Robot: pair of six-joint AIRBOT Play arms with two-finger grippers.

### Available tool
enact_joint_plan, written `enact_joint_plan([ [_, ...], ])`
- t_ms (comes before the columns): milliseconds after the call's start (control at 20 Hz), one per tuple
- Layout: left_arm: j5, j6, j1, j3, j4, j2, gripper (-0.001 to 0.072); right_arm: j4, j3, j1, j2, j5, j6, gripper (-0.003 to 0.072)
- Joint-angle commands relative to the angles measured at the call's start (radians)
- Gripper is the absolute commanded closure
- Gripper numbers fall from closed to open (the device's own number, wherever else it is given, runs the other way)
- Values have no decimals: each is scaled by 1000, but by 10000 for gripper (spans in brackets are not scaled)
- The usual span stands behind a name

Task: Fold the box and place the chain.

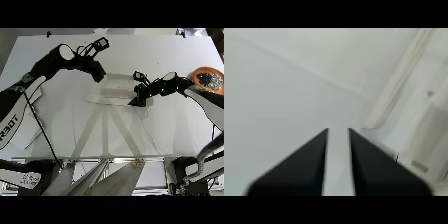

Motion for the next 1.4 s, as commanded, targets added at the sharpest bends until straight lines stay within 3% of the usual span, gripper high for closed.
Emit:
enact_joint_plan([
  [0,-151,299,62,-2,11,34,352,0,0,1,0,0,0,287],
  [50,-168,339,72,-13,11,35,349,0,0,1,0,0,0,287],
  [100,-173,389,80,-33,12,34,299,0,0,1,0,0,0,287],
  [200,-168,498,81,-82,11,26,52,0,0,1,0,0,0,287],
  [400,-175,652,66,-153,-126,-31,50,0,0,1,0,0,0,287],
  [900,-175,717,-3,-161,-82,-119,84,0,0,1,0,0,0,287],
  [1000,-193,716,-3,-161,-64,-119,160,0,0,1,0,0,0,287],
  [1350,-185,714,-3,-161,-64,-119,261,0,0,1,0,0,0,287],
])
